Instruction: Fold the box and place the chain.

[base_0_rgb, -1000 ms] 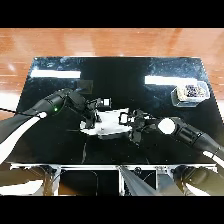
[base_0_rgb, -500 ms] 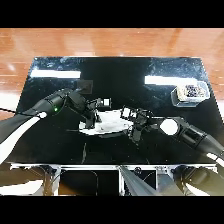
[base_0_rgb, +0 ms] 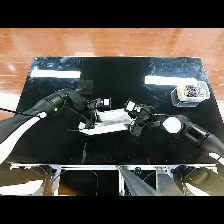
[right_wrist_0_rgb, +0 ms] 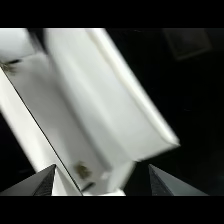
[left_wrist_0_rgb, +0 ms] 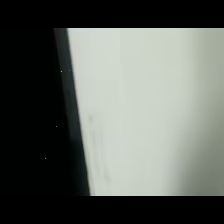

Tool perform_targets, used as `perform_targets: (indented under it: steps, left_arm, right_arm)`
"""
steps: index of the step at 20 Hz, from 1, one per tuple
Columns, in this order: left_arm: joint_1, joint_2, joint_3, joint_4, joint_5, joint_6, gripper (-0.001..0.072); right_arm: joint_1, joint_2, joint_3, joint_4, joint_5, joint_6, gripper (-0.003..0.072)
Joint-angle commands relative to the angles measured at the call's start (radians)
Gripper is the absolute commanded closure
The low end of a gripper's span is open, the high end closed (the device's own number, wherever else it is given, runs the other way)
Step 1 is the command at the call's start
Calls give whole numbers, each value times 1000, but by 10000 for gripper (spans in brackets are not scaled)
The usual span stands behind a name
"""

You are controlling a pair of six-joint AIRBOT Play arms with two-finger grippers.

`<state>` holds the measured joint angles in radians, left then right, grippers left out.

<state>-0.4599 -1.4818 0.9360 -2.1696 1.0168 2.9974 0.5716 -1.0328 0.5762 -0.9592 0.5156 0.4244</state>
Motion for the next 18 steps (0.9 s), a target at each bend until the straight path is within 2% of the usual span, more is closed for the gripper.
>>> perform_targets:
  steps: [1,9,12,15,18]
  left_arm:
    - [1,0,1,0,0,2,689]
    - [1,0,1,0,0,1,689]
    - [1,0,1,0,0,-9,689]
    - [1,0,1,0,0,-13,689]
    - [1,0,1,0,0,-18,689]
  right_arm:
    - [-52,0,1,45,-1,-165,-28]
    - [-60,-53,6,162,53,-350,-27]
    - [-100,-67,11,263,56,-437,-27]
    - [-141,-74,12,388,110,-573,-27]
    - [-144,-106,12,446,155,-646,-27]
